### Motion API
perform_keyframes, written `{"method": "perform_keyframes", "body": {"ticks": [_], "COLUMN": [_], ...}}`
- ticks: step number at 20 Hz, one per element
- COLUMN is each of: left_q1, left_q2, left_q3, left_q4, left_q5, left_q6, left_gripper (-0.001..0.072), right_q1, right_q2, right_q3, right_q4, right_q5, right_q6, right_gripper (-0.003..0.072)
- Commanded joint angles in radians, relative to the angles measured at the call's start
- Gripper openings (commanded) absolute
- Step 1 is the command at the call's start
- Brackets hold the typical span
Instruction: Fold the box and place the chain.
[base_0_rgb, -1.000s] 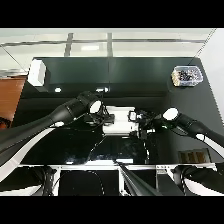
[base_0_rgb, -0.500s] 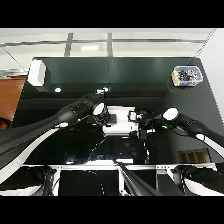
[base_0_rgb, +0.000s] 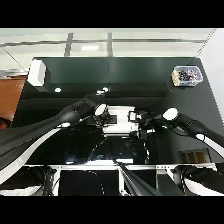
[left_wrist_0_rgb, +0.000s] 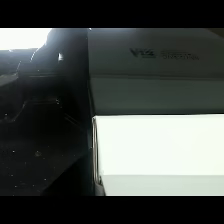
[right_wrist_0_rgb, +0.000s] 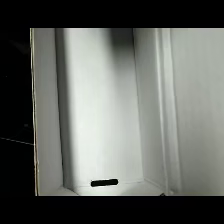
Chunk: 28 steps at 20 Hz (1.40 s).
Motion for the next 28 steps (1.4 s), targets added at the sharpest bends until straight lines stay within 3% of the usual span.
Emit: {"method": "perform_keyframes", "body": {"ticks": [1,2,3,5,6,12,13,14,16,17,18,23,24,25,28], "left_q1": [-0.001,-0.001,-0.001,-0.001,-0.001,-0.009,-0.009,-0.009,-0.009,-0.009,-0.009,-0.009,-0.009,-0.009,-0.009], "left_q2": [0.000,0.000,0.000,-0.002,-0.005,-0.036,-0.036,-0.036,-0.036,-0.036,-0.036,-0.036,-0.036,-0.036,-0.036], "left_q3": [0.013,0.013,0.013,0.013,0.012,0.016,0.021,0.027,0.035,0.038,0.041,0.041,0.041,0.041,0.041], "left_q4": [-0.006,-0.011,-0.010,-0.001,0.001,-0.005,-0.006,-0.006,-0.006,-0.006,-0.006,-0.007,-0.007,-0.007,-0.006], "left_q5": [-0.003,-0.002,-0.004,-0.016,-0.019,-0.025,-0.024,-0.024,-0.021,-0.018,-0.017,-0.019,-0.024,-0.028,-0.029], "left_q6": [-0.003,-0.003,-0.003,-0.003,-0.003,-0.005,-0.005,-0.005,-0.005,-0.002,0.000,-0.001,-0.001,-0.002,-0.001], "left_gripper": [0.0036,0.0201,0.0432,0.0550,0.0561,0.0528,0.0491,0.0420,0.0149,0.0063,0.0026,0.0026,0.0026,0.0026,0.0026], "right_q1": [0.001,0.001,0.001,0.001,0.001,0.001,0.001,0.001,0.001,0.001,0.001,0.000,-0.004,-0.013,-0.029], "right_q2": [0.000,0.000,0.000,0.000,0.000,0.000,0.000,0.000,0.000,0.000,0.000,0.000,0.000,0.006,0.057], "right_q3": [0.001,0.001,0.001,0.001,0.001,0.001,0.001,0.001,0.001,0.001,0.001,0.001,0.001,0.003,0.004], "right_q4": [0.001,0.001,0.001,0.001,0.001,0.001,0.001,0.001,0.001,0.001,0.001,0.002,0.007,-0.007,-0.128], "right_q5": [0.000,0.000,0.000,0.000,0.000,0.000,0.000,0.000,0.000,0.000,0.000,0.000,0.003,0.026,0.074], "right_q6": [0.002,0.002,0.002,0.002,0.002,0.002,0.002,0.002,0.002,0.002,0.002,0.056,0.092,0.104,0.113], "right_gripper": [0.0400,0.0399,0.0399,0.0400,0.0400,0.0399,0.0400,0.0400,0.0399,0.0400,0.0399,0.0423,0.0662,0.0709,0.0708]}}
